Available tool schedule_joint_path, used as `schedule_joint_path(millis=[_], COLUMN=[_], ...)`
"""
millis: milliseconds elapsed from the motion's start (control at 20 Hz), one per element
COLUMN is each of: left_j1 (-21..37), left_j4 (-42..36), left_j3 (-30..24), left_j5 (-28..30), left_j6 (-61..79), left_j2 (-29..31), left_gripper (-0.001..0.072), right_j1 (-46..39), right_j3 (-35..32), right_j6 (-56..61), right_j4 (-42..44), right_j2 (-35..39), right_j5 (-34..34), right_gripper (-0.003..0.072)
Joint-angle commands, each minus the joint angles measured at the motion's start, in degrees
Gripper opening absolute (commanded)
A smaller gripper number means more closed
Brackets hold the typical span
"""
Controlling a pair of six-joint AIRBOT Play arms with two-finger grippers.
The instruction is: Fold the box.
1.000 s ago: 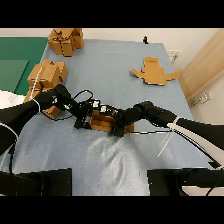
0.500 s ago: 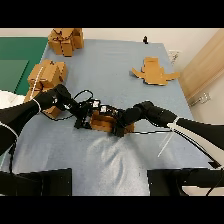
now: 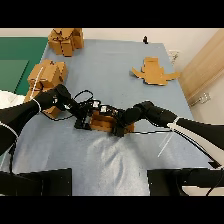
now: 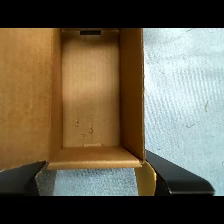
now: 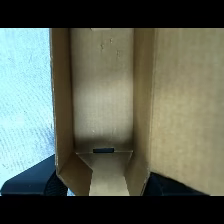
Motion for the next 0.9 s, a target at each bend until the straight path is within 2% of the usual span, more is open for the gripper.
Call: schedule_joint_path(millis=[0,850], left_j1=[0.0,-1.5], left_j4=[-0.1,-2.5], left_j3=[0.0,0.0], left_j5=[0.6,1.2], left_j6=[-0.8,-0.5], left_j2=[0.0,0.0], left_gripper=[0.0691,0.0691], right_j1=[0.0,0.1], right_j3=[0.1,0.1], right_j6=[0.0,0.0], right_j4=[0.0,0.0], right_j2=[0.0,0.0], right_j5=[-0.1,-0.1], right_gripper=[0.0445,0.0445])
